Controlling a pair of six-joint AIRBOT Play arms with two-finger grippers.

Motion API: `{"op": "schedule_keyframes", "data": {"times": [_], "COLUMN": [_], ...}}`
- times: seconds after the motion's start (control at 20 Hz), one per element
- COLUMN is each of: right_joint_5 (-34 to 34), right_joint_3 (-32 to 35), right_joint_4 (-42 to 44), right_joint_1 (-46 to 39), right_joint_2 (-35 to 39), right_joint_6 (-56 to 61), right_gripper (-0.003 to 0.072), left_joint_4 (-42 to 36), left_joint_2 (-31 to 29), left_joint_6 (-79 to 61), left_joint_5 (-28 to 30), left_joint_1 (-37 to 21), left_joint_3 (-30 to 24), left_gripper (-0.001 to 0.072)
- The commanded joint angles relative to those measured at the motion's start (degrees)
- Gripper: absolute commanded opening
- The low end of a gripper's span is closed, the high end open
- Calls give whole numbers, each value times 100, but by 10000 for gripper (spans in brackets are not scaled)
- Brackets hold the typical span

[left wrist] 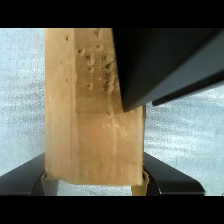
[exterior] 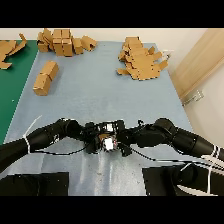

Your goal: Fold the box.

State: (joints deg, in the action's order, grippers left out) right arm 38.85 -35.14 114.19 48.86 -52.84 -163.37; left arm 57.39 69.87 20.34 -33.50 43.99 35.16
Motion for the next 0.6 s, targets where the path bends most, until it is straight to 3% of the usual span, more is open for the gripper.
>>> {"op": "schedule_keyframes", "data": {"times": [0.0,0.3,0.35,0.45,0.55], "right_joint_5": [46,37,35,33,33], "right_joint_3": [4,4,2,2,2], "right_joint_4": [0,0,-20,-291,-754], "right_joint_1": [44,44,39,39,39], "right_joint_2": [-4,7,35,96,138], "right_joint_6": [9,245,269,662,1235], "right_gripper": [159,160,186,348,348], "left_joint_4": [-13,-13,-13,-13,-13], "left_joint_2": [4,4,4,4,4], "left_joint_6": [9,9,9,9,9], "left_joint_5": [0,0,0,0,0], "left_joint_1": [-4,-4,-4,-4,-4], "left_joint_3": [4,4,4,4,4], "left_gripper": [464,464,464,464,464]}}
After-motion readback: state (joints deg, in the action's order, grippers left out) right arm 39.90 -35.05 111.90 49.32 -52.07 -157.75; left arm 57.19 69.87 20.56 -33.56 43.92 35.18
